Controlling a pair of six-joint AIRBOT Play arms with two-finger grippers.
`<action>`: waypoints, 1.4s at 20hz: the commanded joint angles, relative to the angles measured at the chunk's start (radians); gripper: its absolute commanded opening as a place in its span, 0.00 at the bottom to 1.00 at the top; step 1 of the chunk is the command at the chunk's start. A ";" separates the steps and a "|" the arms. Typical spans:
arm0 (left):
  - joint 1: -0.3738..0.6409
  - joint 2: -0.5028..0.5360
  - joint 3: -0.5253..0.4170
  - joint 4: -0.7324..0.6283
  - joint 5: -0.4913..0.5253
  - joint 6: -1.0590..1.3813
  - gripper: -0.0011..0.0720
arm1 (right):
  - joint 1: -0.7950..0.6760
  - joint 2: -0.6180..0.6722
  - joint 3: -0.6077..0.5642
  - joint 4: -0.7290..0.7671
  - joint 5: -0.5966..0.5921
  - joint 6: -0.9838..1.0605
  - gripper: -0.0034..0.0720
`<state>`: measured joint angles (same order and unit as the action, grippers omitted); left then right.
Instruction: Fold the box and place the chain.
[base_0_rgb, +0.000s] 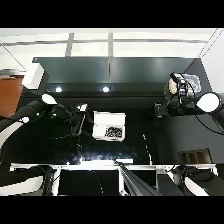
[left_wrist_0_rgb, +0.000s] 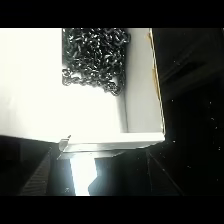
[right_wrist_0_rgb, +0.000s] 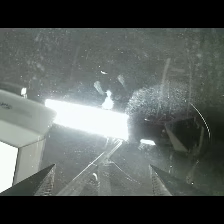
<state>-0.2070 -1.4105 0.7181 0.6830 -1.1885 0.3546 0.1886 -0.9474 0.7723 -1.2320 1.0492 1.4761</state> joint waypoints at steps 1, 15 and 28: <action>-0.015 -0.001 0.000 0.023 0.008 -0.006 0.98 | 0.000 -0.001 0.001 0.000 0.000 0.009 0.98; -0.030 -0.001 -0.001 0.023 0.011 -0.023 0.99 | 0.000 -0.001 0.001 0.000 -0.019 0.009 0.98; -0.063 -0.002 -0.004 0.011 0.062 -0.098 0.99 | 0.000 0.000 0.001 0.000 -0.023 0.009 0.98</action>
<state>-0.2691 -1.4117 0.7143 0.6952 -1.1263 0.2623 0.1886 -0.9478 0.7723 -1.2320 1.0264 1.4849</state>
